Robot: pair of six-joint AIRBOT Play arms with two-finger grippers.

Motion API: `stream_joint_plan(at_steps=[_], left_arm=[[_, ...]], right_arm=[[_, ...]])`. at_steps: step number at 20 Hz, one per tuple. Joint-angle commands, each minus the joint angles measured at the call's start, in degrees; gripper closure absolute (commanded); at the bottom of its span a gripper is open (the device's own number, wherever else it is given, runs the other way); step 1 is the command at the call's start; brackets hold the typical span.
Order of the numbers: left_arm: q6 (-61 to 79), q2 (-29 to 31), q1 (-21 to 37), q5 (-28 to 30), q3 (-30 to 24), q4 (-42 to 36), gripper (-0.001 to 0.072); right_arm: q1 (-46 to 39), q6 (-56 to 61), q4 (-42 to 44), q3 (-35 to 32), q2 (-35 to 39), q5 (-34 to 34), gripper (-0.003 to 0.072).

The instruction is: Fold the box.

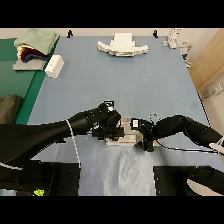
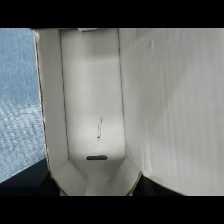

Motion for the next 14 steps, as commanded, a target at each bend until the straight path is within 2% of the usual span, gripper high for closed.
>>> stream_joint_plan(at_steps=[1, 7, 9, 10, 14], left_arm=[[-1.97, -1.68, 0.0, -0.37, 0.33, 1.22, 0.0377], [-2.14, -4.2, -1.16, -0.79, 3.23, 3.85, 0.0383], [-2.54, -4.79, -1.92, -1.68, 3.89, 5.68, 0.0672], [-3.19, -4.79, -2.05, -2.03, 3.89, 5.88, 0.0692], [-2.97, -4.79, -2.12, -3.13, 3.93, 5.7, 0.0692]], right_arm=[[-0.02, 0.0, 0.02, 0.07, 0.02, 0.0, 0.0127], [-0.02, 0.0, 0.02, 0.07, 0.02, 0.0, 0.0127], [-0.02, 0.0, 0.02, 0.07, 0.0, 0.0, 0.0127], [-0.02, 0.0, 0.02, 0.07, 0.02, 0.02, 0.0127], [-0.02, 0.0, 0.02, 0.07, 0.0, 0.0, 0.0127]])
